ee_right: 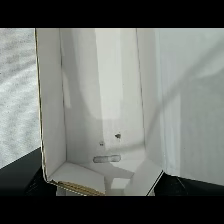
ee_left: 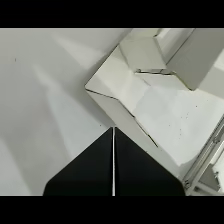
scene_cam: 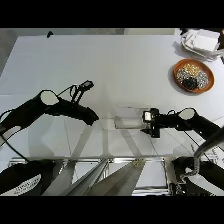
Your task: Fold the box and place the chain.
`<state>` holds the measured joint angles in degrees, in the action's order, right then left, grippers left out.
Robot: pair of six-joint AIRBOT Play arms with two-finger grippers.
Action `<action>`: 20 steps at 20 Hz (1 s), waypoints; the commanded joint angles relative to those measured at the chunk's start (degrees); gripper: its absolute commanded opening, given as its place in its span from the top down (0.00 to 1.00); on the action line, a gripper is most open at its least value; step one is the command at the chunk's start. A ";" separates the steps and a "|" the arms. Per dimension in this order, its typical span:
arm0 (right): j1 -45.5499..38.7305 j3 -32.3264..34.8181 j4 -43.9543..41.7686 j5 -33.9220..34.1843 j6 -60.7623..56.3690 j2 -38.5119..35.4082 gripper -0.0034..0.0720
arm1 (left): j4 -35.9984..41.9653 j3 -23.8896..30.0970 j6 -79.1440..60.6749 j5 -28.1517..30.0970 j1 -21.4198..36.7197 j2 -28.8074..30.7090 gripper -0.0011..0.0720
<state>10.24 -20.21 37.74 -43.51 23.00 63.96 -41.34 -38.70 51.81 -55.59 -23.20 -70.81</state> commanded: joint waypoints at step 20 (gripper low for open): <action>0.04 0.00 -0.02 -0.02 0.00 -0.04 0.47 | 14.12 0.94 -4.15 6.73 -7.96 -8.00 0.90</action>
